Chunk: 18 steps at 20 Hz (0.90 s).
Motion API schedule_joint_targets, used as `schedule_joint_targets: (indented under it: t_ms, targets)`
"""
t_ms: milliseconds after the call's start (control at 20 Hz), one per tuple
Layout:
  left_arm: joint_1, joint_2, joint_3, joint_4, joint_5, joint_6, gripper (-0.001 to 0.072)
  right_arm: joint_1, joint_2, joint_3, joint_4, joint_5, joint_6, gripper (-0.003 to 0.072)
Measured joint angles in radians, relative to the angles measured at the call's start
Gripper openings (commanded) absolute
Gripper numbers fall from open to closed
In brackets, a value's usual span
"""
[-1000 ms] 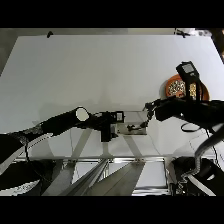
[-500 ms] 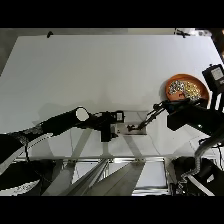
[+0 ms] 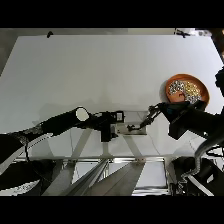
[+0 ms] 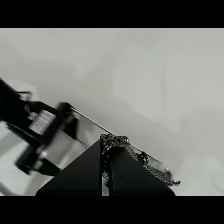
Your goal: Fold the box and place the chain.
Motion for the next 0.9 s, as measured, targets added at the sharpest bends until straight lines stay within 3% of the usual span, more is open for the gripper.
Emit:
schedule_joint_targets:
  t_ms: [250, 450, 600, 900]
  targets:
    - [0.000, 0.000, 0.000, 0.000, 0.000, 0.000, 0.0333, 0.000, 0.000, 0.000, 0.112, -0.051, -0.055, 0.0011]
    - [0.000, 0.000, 0.000, 0.000, 0.000, 0.000, 0.0333, 0.000, -0.044, -0.003, 0.148, 0.022, -0.068, 0.0011]
    - [0.000, 0.000, 0.000, 0.000, 0.000, 0.000, 0.0333, 0.000, -0.126, -0.027, 0.160, 0.050, -0.072, 0.0011]
    - [0.000, 0.000, 0.000, 0.000, 0.000, 0.000, 0.0333, 0.002, -0.378, -0.068, 0.191, -0.021, -0.079, 0.0013]
